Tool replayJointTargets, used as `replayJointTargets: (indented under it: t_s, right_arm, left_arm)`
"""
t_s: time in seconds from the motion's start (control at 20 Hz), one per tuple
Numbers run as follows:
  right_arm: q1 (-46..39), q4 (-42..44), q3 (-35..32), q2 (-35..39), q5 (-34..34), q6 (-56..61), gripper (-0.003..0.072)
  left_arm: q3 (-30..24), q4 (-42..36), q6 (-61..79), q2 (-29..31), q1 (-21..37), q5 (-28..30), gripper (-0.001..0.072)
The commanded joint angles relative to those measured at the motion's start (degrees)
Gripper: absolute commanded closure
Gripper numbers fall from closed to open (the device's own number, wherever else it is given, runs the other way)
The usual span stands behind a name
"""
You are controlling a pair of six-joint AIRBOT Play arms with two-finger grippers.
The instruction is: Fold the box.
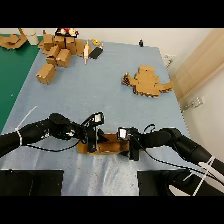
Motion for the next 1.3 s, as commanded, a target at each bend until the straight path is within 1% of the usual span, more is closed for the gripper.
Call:
replayJointTargets:
  t_s: [0.0, 0.2, 0.6, 0.8, 0.85, 0.9, 0.95, 1.25]
  right_arm:
    - [-0.02, 0.17, -0.02, -0.79, -0.22, 0.04, -0.0029]
    - [-0.02, 0.7, -0.02, -3.87, 0.22, 0.04, -0.0029]
    - [1.2, 1.07, 0.0, -4.0, 0.22, 0.02, -0.0023]
    - [1.38, 0.52, -0.02, -4.07, 0.24, 0.02, -0.0002]
    - [1.38, 0.31, -0.02, -4.07, 0.24, 0.02, 0.0021]
    - [1.38, 0.24, -0.04, -4.07, 0.22, 0.02, 0.0088]
    - [1.38, 0.24, -0.04, -4.07, 0.22, 0.02, 0.0129]
    - [1.38, -1.29, -0.07, -4.09, 0.24, 0.02, 0.0129]
  left_arm:
    - [0.02, 0.0, 0.0, -0.02, 0.0, 0.0, 0.0699]
    - [0.02, 0.0, 0.0, 0.0, 0.0, 0.0, 0.0699]
    - [0.02, 0.0, 0.0, -0.02, 0.0, 0.0, 0.07]
    - [0.02, 0.0, 0.0, -0.02, 0.0, 0.0, 0.0699]
    - [0.02, 0.0, 0.0, -0.02, 0.0, 0.0, 0.0699]
    - [0.02, 0.0, 0.0, -0.02, 0.0, 0.0, 0.0699]
    - [0.02, 0.0, 0.0, -0.02, 0.0, 0.0, 0.0699]
    - [0.02, 0.0, 0.0, -0.02, 0.0, 0.0, 0.0699]
